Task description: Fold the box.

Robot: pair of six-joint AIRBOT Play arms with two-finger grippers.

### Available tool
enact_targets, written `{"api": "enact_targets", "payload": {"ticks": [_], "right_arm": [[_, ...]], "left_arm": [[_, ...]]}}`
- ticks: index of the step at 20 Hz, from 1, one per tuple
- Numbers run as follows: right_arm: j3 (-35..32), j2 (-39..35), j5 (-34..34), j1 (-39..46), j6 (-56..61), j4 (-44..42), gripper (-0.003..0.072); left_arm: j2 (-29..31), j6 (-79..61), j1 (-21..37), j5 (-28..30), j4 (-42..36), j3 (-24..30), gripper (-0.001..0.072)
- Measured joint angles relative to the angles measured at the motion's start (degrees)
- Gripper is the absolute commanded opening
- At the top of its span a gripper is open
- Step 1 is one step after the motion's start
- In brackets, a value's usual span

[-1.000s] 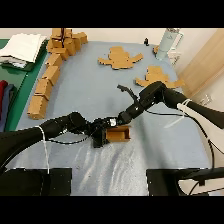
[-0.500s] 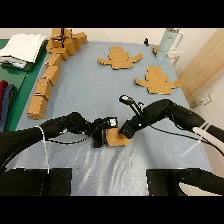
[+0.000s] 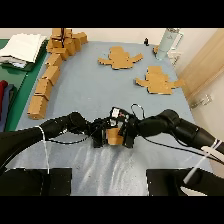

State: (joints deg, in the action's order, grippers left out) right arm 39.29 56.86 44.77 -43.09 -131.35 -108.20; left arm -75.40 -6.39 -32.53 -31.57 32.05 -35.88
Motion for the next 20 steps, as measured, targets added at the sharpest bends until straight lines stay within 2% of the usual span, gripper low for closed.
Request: {"api": "enact_targets", "payload": {"ticks": [5,6,7,8,11,13,14,20], "right_arm": [[-6.78,-5.86,-5.86,-6.82,0.81,9.35,0.0021],[-8.17,-6.86,-7.28,-7.65,0.83,10.95,0.012],[-9.2,-7.58,-8.37,-8.28,0.87,12.41,0.0277],[-9.92,-8.0,-9.18,-8.72,0.9,13.68,0.0355],[-11.06,-8.79,-11.26,-9.35,0.92,15.98,0.0356],[-11.41,-8.87,-12.55,-9.51,0.92,17.29,0.05],[-11.5,-8.74,-13.25,-9.55,0.87,17.92,0.0531],[-11.72,-6.8,-17.86,-10.36,-0.42,20.87,0.054]], "left_arm": [[0.0,0.0,0.0,0.0,0.0,0.0,0.0479],[0.02,0.0,0.0,0.02,0.0,0.0,0.0479],[0.02,0.0,0.0,0.0,-0.02,0.0,0.0479],[0.02,0.0,0.0,0.0,0.0,0.0,0.0479],[0.02,0.0,0.0,0.02,-0.02,0.0,0.0479],[0.02,0.0,0.0,0.02,0.0,0.0,0.0479],[0.02,0.0,0.0,0.0,0.0,0.0,0.0479],[0.02,0.0,0.0,0.0,0.0,0.0,0.0479]]}}
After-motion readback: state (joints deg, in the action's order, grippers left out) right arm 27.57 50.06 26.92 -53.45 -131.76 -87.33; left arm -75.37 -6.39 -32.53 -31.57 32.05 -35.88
